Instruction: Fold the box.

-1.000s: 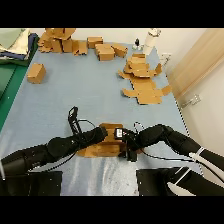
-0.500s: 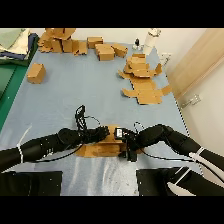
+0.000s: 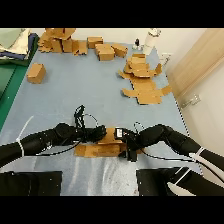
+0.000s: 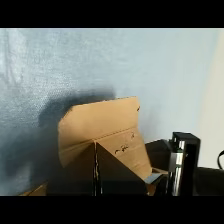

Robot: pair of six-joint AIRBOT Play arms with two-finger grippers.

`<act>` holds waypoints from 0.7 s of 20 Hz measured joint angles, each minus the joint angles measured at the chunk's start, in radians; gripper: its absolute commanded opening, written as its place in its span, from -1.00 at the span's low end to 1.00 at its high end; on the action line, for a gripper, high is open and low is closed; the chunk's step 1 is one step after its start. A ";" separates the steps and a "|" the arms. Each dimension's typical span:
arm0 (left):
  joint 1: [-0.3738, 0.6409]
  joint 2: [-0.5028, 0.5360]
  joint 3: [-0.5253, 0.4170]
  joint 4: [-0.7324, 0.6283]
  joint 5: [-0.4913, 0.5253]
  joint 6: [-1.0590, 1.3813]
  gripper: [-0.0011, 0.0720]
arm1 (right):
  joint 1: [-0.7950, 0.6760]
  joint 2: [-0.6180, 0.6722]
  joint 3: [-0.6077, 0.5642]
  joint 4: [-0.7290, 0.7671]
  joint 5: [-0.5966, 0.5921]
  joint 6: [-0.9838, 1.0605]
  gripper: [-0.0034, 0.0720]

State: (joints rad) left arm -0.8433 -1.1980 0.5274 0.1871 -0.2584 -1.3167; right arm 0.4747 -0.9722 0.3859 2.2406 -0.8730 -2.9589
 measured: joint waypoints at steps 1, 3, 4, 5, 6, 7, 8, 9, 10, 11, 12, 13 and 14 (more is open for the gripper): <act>0.000 -0.006 0.000 0.024 -0.016 -0.023 -0.96 | 0.000 0.000 0.000 0.000 0.000 0.000 0.40; 0.002 -0.014 0.000 0.059 -0.046 -0.064 -0.96 | 0.000 0.000 0.000 0.000 0.000 -0.001 0.40; 0.002 -0.016 0.001 0.071 -0.053 -0.075 -0.96 | 0.000 0.000 0.000 -0.001 0.000 -0.001 0.40; 0.006 -0.018 0.002 0.079 -0.066 -0.087 -0.96 | 0.000 0.000 0.000 -0.001 0.000 -0.004 0.40; 0.013 -0.019 0.006 0.090 -0.076 -0.091 -0.96 | 0.000 0.000 0.000 -0.001 -0.001 -0.004 0.40; 0.022 -0.020 0.012 0.097 -0.087 -0.095 -0.95 | 0.000 0.000 0.000 -0.001 -0.001 -0.003 0.40; 0.033 -0.018 0.019 0.102 -0.096 -0.095 -0.96 | 0.000 0.000 0.000 0.000 -0.001 0.000 0.40; 0.047 -0.013 0.029 0.110 -0.104 -0.094 -0.95 | 0.000 0.000 0.000 0.000 -0.001 0.000 0.40; 0.064 -0.004 0.037 0.117 -0.112 -0.093 -0.95 | 0.000 0.000 0.000 0.000 -0.001 0.000 0.40; 0.085 0.010 0.045 0.122 -0.116 -0.092 -0.95 | 0.000 0.000 0.000 -0.001 -0.001 0.000 0.40; 0.108 0.024 0.051 0.130 -0.120 -0.089 -0.95 | 0.000 0.000 0.000 -0.001 -0.001 0.000 0.40; 0.133 0.043 0.057 0.145 -0.132 -0.078 -0.95 | 0.000 0.000 0.000 -0.001 -0.001 0.000 0.40; 0.155 0.064 0.061 0.158 -0.152 -0.064 -0.95 | 0.000 0.000 0.000 -0.001 -0.001 0.000 0.40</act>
State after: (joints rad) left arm -0.6884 -1.1339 0.5884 0.3447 -0.4107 -1.3808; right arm 0.4751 -0.9722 0.3859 2.2398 -0.8738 -2.9593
